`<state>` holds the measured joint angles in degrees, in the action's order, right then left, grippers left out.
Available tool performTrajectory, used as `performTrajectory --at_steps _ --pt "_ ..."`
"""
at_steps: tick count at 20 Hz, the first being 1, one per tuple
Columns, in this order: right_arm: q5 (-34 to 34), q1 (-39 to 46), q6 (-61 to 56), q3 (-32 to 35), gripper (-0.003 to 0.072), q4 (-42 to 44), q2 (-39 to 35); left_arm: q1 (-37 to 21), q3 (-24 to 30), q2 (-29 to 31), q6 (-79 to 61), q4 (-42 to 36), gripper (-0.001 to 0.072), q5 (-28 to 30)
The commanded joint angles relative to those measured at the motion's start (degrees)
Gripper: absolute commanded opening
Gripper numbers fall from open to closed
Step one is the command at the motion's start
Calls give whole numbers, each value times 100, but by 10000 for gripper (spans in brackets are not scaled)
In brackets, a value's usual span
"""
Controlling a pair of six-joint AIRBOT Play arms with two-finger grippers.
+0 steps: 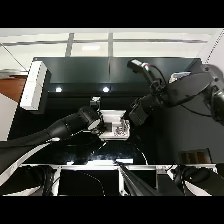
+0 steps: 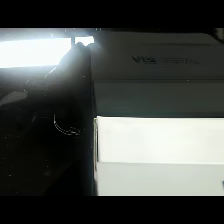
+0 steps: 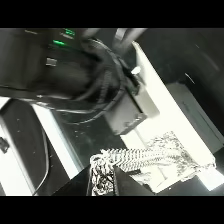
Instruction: Fold the box and place the chain.
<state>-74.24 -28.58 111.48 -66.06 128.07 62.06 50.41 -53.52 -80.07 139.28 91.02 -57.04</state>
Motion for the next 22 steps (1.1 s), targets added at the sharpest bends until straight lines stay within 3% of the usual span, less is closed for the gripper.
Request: performTrajectory --at_steps 1,2,7,9,11,14,17,22 --pt "341 -7 2 323 438 -74 17 2 -4 4 0 0 33 0" --pt "299 57 2 323 632 -179 13 2 -4 4 0 2 33 0" --pt "-398 1381 468 339 631 -1088 -7 2 -4 4 0 0 33 0" --pt "-343 2017 1174 527 631 -1062 -7 -2 -4 4 0 2 32 -2" --pt "203 2415 2181 1128 631 -896 -4 -2 -4 4 0 2 33 0" --pt "1683 2343 3663 2245 633 -765 42 -2 -4 4 0 2 33 -2" --pt "1832 1862 4798 2629 634 -326 138 -2 -4 4 2 0 33 -2" --pt "2013 988 5672 2647 619 -310 621 -2 -4 4 2 0 33 -2"
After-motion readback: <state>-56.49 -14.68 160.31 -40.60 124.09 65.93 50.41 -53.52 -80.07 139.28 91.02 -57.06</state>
